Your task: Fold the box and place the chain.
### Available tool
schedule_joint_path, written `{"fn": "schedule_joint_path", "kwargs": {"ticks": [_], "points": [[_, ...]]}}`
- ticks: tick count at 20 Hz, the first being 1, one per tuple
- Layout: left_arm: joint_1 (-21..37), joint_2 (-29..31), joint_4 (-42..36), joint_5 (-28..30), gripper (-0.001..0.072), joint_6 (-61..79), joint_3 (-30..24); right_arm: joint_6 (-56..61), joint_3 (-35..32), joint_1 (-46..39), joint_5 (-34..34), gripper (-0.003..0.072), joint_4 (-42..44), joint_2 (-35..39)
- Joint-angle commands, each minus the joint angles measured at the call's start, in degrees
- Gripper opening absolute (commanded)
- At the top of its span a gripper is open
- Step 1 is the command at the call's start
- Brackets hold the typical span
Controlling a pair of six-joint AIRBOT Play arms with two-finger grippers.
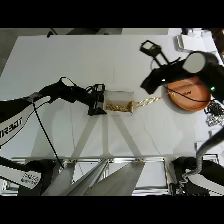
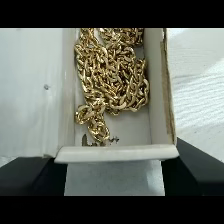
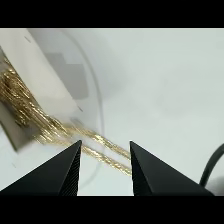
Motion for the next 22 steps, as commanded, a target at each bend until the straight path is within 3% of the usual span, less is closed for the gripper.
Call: {"fn": "schedule_joint_path", "kwargs": {"ticks": [1,2,5,6,10,18,19,22], "points": [[0.0,0.0,0.0,0.0,0.0214,0.0,0.0,-16.7,-2.2,-6.7,2.2,0.0421,0.6,-2.0],[0.0,0.0,0.0,0.0,0.0214,0.0,0.0,-22.4,-3.6,-6.8,1.7,0.0498,0.8,-3.5],[0.0,0.0,0.0,0.0,0.0214,0.0,0.0,-36.7,-7.7,-6.8,-0.5,0.0502,7.3,-8.0],[0.0,0.0,0.0,0.0,0.0214,0.0,0.0,-41.9,-8.9,-6.6,-1.2,0.0563,11.0,-9.6],[0.0,0.0,0.0,0.0,0.0214,0.0,0.0,-58.3,-9.6,-3.8,-2.9,0.0568,16.2,-13.8],[0.0,0.0,0.0,0.0,0.0214,0.0,0.0,-61.4,-9.6,-0.5,-5.0,0.0557,18.1,-20.0],[0.0,0.0,0.0,0.0,0.0214,0.0,0.0,-61.1,-9.7,-0.4,-6.4,0.0499,18.1,-20.2],[0.0,0.0,0.0,0.0,0.0214,0.0,0.0,-55.4,-9.6,-0.4,-7.5,0.0062,17.0,-20.1]]}}
